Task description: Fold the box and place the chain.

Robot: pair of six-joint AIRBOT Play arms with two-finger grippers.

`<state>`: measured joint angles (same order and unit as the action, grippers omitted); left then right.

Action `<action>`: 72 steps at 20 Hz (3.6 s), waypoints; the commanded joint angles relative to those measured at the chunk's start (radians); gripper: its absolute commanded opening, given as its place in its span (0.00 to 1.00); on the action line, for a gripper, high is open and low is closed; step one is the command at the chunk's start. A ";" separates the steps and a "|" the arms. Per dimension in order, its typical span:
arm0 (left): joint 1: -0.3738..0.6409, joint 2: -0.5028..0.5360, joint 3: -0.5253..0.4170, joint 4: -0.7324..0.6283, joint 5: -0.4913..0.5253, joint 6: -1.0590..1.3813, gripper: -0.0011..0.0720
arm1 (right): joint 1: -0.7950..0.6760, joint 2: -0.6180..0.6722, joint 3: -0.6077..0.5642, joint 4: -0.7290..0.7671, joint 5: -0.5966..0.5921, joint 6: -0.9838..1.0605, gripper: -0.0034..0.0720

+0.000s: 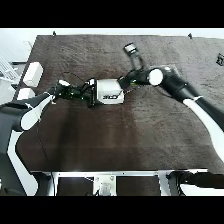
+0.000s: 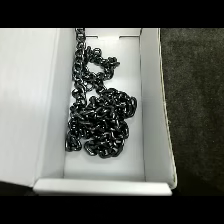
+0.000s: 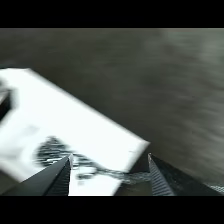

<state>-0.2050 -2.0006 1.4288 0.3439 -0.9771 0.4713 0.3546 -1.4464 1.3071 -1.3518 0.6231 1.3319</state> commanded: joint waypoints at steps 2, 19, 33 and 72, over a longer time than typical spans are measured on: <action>0.001 0.000 0.000 0.000 0.000 0.000 0.49 | -0.239 0.000 -0.018 -0.008 -0.010 0.145 0.79; 0.001 0.000 0.000 0.000 0.000 0.000 0.49 | -0.375 -0.381 0.024 0.428 -0.182 -0.088 0.61; 0.001 0.000 0.000 0.000 0.000 0.000 0.49 | -0.335 -0.105 0.024 0.439 -0.124 -0.135 0.05; 0.001 0.000 0.000 0.000 -0.001 0.000 0.49 | 0.211 -0.088 -0.183 0.277 -0.344 0.108 0.05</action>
<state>-0.2050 -2.0006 1.4288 0.3439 -0.9775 0.4713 0.5488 -1.4117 1.1374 -1.0931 0.3107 1.4349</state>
